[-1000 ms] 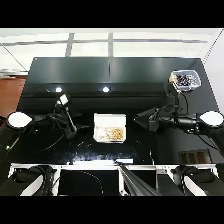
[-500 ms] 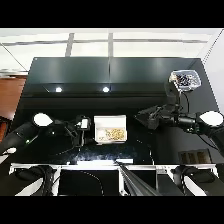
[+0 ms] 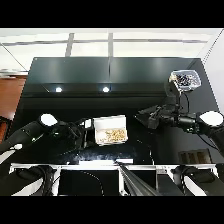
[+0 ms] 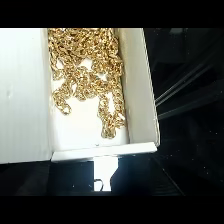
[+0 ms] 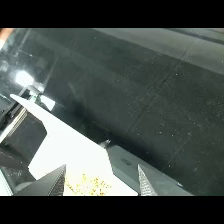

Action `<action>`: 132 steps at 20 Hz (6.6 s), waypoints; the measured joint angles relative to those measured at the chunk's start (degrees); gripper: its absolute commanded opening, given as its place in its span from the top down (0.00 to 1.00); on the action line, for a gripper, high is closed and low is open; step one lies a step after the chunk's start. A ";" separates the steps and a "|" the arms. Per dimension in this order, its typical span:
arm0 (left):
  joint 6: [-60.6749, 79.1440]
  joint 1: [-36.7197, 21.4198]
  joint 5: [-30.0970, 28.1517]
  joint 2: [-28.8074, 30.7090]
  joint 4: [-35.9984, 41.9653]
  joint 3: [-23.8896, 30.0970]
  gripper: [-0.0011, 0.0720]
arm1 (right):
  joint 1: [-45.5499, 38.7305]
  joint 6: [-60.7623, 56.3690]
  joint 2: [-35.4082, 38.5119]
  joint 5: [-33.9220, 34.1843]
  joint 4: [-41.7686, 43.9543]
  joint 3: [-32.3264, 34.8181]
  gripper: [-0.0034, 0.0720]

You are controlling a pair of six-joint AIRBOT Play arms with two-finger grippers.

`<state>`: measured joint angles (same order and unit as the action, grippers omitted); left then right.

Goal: Fold the box and place the chain.

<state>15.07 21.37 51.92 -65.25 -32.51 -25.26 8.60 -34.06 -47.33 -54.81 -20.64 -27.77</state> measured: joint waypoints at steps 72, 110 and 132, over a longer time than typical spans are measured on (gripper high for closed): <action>-1.97 2.51 -6.29 -0.22 -4.52 -2.19 0.23 | 24.98 3.50 -17.62 -4.59 -31.69 -20.31 0.02; -2.01 2.51 -5.35 -0.22 -4.61 -2.19 0.23 | 31.87 -1.73 -19.04 1.29 -39.47 -19.04 0.55; -1.97 2.54 -5.31 -0.22 -4.57 -2.19 0.23 | 32.15 -3.04 -19.04 0.79 -39.12 -18.01 0.24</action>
<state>13.10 23.90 46.61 -65.47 -37.08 -27.44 40.75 -37.10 -66.37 -54.02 -59.77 -45.78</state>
